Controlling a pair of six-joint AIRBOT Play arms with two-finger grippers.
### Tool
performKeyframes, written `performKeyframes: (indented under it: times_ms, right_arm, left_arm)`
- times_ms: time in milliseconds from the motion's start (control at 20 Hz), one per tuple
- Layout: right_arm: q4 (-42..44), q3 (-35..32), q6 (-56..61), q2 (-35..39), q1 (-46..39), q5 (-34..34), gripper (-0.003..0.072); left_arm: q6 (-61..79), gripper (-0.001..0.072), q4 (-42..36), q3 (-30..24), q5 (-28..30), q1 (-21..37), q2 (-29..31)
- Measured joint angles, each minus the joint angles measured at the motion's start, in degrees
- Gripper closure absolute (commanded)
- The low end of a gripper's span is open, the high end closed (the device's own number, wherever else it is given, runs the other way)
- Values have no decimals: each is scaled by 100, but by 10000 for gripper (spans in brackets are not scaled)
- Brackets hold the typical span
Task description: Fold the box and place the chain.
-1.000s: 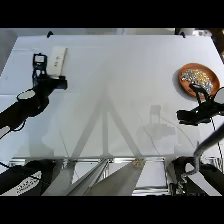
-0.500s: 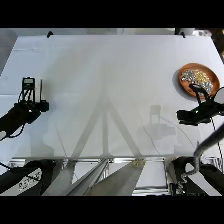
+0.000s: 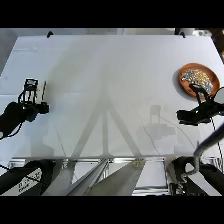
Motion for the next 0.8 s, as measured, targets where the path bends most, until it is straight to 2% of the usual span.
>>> performKeyframes:
  times_ms: [100,250,450,800]
  right_arm:
    - [0,0,0,0,0,0,667]
    - [0,0,0,0,0,0,667]
    - [2,0,-2,0,0,2,667]
    - [0,0,0,0,0,0,667]
  left_arm:
    - [70,169,-282,-17,162,-7,173]
    - [133,5,-468,-35,323,-9,605]
    - [109,9,-332,-11,107,-7,1390]
    - [109,10,-282,-7,345,-9,2472]
